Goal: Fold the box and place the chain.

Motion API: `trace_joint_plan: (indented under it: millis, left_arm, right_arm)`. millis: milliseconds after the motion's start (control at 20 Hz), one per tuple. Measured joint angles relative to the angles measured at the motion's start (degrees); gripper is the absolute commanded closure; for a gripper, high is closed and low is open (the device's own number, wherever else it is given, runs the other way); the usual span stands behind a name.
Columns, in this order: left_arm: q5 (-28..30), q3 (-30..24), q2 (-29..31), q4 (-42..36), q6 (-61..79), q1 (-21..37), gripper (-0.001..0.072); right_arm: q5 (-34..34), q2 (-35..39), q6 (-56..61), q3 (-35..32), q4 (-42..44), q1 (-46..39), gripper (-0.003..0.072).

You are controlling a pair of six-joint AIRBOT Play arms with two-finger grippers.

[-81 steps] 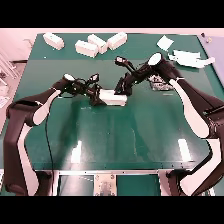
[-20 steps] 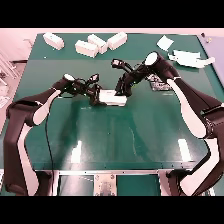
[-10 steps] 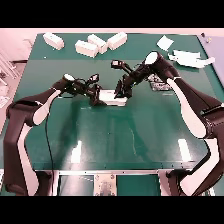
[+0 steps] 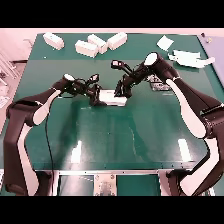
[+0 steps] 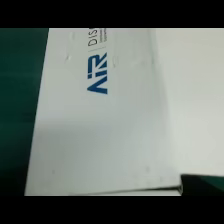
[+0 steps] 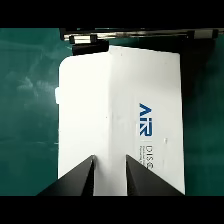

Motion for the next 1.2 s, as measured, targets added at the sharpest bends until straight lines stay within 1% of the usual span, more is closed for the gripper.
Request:
trace_joint_plan:
  millis: [100,650,750,950,1100,1150,1200]
  left_arm:
    - [0.00,0.00,0.00,0.00,0.00,0.00,0.0118]
    - [0.00,0.00,0.00,0.00,0.00,0.00,0.0117]
    - [0.00,0.00,0.00,0.00,0.00,0.00,0.0118]
    - [0.02,0.00,0.00,0.00,0.00,0.00,0.0118]
    - [0.02,0.00,0.00,0.00,0.00,0.00,0.0118]
    - [0.00,0.00,0.00,0.00,0.00,0.00,0.0118]
    - [0.00,0.00,0.00,0.00,0.00,0.00,0.0118]
  right_arm:
    - [-0.11,0.00,0.00,0.00,-0.04,0.00,0.0386]
    - [-1.75,0.00,-0.02,0.37,-1.14,0.00,0.0384]
    - [-1.60,0.00,-0.04,0.85,-1.31,0.00,0.0345]
    - [1.31,0.07,0.63,1.55,-0.68,0.00,0.0344]
    - [1.99,0.07,1.16,1.22,-0.50,0.00,0.0338]
    - [1.81,0.07,1.29,0.87,-0.50,0.00,0.0300]
    - [1.11,0.07,1.40,0.52,-0.50,0.00,0.0292]
